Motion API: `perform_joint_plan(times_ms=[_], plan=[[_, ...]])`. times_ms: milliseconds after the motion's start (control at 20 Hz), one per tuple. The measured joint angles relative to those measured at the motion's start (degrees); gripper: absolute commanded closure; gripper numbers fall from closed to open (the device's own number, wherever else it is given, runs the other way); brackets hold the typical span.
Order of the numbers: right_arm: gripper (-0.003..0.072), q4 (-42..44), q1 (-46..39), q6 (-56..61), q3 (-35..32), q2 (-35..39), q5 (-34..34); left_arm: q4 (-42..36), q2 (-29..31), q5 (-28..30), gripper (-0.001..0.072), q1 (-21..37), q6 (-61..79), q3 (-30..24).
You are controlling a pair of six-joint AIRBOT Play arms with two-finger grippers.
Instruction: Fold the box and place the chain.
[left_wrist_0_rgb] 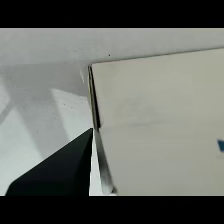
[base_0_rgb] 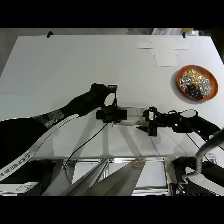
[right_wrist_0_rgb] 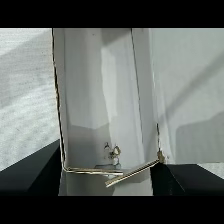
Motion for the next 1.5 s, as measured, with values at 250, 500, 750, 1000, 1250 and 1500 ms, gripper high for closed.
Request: perform_joint_plan(times_ms=[250,500,750,1000,1250,1500], plan=[[0.021,0.0,0.0,-0.02,0.0,0.0,0.0,1.09,-2.21,1.62,0.044,-0.87,-3.67,0.33],[0.021,0.02,0.0,0.04,0.0,0.0,-0.02,2.25,-2.91,1.62,0.0581,-1.09,-2.71,0.39],[0.021,0.02,0.0,0.02,0.0,0.0,0.07,2.58,-3.04,1.38,0.0707,-1.14,-2.4,0.42],[0.021,-0.11,0.0,-0.02,0.0,0.0,-0.11,2.49,-3.06,1.73,0.0566,-1.16,-2.01,0.44],[0.021,-0.07,0.0,-0.02,0.0,0.0,-0.09,2.4,-2.73,1.27,0.0574,-0.98,-1.49,0.5],[0.021,-0.02,0.0,-0.02,0.0,0.0,0.02,2.97,-2.6,0.13,0.0579,-0.92,0.5,0.5]])
